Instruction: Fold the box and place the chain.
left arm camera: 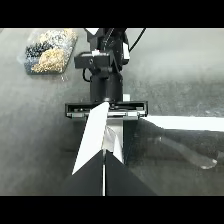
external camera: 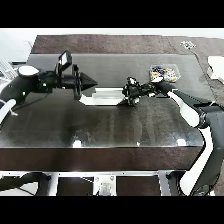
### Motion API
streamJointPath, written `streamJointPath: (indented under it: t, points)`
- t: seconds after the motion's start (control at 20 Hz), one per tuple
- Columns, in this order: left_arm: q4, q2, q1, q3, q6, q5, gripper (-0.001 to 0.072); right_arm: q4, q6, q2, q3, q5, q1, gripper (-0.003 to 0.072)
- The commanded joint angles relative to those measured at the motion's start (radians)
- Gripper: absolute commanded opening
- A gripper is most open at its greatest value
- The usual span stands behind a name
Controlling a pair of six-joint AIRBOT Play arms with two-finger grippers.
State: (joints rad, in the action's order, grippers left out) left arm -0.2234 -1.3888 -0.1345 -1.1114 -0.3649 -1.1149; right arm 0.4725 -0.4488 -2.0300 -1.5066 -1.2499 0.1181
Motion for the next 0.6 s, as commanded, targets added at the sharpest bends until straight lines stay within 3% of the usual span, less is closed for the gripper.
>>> streamJointPath:
  t: [0.0, 0.25, 0.55]
  points:
    - [0.021, 0.021, -0.017, 0.134, -0.039, 0.077, 0.0015, 0.000, 0.000, -0.001, 0.000, 0.000, 0.001, 0.0516]
    - [0.018, -0.006, -0.110, 0.217, -0.163, 0.272, 0.0019, -0.001, 0.000, -0.001, 0.000, 0.000, 0.001, 0.0516]
    - [0.120, -0.089, -0.138, 0.210, -0.159, 0.372, 0.0019, -0.001, 0.000, -0.001, 0.000, 0.000, 0.001, 0.0516]
